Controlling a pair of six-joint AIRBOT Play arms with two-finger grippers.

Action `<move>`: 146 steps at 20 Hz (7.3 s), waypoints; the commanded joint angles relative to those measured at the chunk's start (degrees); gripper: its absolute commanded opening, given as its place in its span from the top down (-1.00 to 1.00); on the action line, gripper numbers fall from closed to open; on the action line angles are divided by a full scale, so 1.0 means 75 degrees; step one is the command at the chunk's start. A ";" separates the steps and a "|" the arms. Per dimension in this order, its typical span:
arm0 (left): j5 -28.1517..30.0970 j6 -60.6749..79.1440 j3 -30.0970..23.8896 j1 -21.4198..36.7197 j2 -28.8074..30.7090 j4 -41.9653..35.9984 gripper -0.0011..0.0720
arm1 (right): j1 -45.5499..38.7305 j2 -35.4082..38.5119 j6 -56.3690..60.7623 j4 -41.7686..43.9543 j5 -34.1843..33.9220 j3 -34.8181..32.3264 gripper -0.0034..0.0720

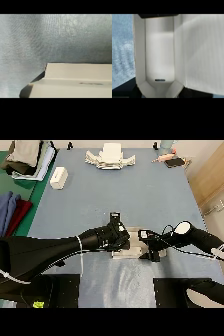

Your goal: Fold the box.

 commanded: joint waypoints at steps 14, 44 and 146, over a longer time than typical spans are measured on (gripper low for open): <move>-0.2553 0.1049 0.0452 0.0510 0.1524 0.0146 0.07 | -0.0003 0.0006 0.0000 0.0009 -0.0003 0.0006 -0.47; 0.4470 2.0784 -0.5470 0.3037 0.3316 -0.8880 -0.93 | -0.0003 0.0006 0.0000 0.0006 -0.0003 0.0006 -0.47; 0.4951 2.1213 -0.4978 0.2480 0.2483 -0.9451 -0.45 | 0.0970 0.2553 1.2595 0.1134 -0.0656 0.0391 0.71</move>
